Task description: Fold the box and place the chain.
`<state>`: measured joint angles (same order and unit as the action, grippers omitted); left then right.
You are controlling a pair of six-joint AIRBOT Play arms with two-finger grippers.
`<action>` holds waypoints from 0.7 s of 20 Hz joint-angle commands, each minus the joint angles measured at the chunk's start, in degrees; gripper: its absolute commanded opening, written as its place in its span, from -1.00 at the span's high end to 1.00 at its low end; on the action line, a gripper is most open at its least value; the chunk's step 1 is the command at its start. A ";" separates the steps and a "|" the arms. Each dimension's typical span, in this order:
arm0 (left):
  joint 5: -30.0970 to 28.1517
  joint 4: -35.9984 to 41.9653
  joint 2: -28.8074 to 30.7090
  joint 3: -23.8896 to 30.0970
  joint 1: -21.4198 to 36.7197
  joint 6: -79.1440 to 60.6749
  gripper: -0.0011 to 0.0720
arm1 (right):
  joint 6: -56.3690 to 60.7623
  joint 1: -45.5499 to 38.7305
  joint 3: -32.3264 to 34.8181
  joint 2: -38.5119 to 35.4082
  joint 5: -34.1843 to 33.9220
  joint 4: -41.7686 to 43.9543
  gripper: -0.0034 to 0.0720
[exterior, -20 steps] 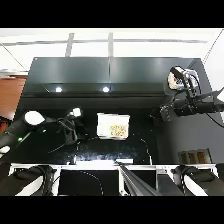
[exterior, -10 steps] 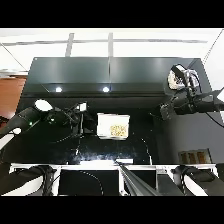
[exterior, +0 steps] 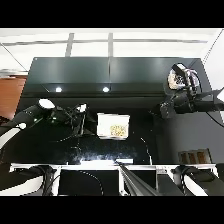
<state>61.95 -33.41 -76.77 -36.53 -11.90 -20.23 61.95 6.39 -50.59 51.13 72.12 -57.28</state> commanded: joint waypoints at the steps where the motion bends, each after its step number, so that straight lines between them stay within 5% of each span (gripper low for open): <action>1: 0.09 0.22 -0.31 -0.13 0.04 -0.57 -0.99 | 0.00 -0.02 0.02 -0.02 -0.57 0.02 -0.72; 14: -2.19 2.78 -0.42 -0.20 -4.48 0.74 -0.98 | -0.02 -0.02 0.02 -0.02 -0.20 0.00 -0.72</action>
<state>60.51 -30.83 -77.17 -36.67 -15.68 -20.12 61.95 6.39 -50.59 51.13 71.90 -57.28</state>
